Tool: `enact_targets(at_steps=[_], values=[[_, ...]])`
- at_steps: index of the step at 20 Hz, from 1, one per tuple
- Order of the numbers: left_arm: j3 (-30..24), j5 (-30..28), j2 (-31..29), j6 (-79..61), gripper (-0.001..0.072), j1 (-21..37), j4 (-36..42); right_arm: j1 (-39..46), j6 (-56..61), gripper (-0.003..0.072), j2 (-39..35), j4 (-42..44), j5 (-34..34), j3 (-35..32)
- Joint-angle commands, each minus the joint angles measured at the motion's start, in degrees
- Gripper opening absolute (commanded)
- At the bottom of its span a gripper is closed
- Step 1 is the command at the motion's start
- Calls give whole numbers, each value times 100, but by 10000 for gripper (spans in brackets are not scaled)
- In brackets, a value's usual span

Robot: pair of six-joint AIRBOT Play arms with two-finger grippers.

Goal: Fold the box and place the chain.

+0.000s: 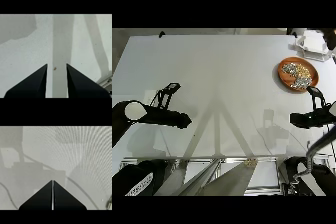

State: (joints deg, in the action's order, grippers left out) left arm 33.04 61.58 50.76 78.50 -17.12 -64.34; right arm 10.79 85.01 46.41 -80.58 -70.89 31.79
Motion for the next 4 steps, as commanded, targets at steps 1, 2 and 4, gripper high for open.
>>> enact_targets(at_steps=[1,2,4], values=[[-2,-9,94,39,278,-11,2,4,0,14,0,0,0,0],[-2,-9,94,39,278,-11,2,4,0,14,0,0,-2,0],[-2,-9,94,39,278,-11,4,4,0,14,0,0,0,0]])
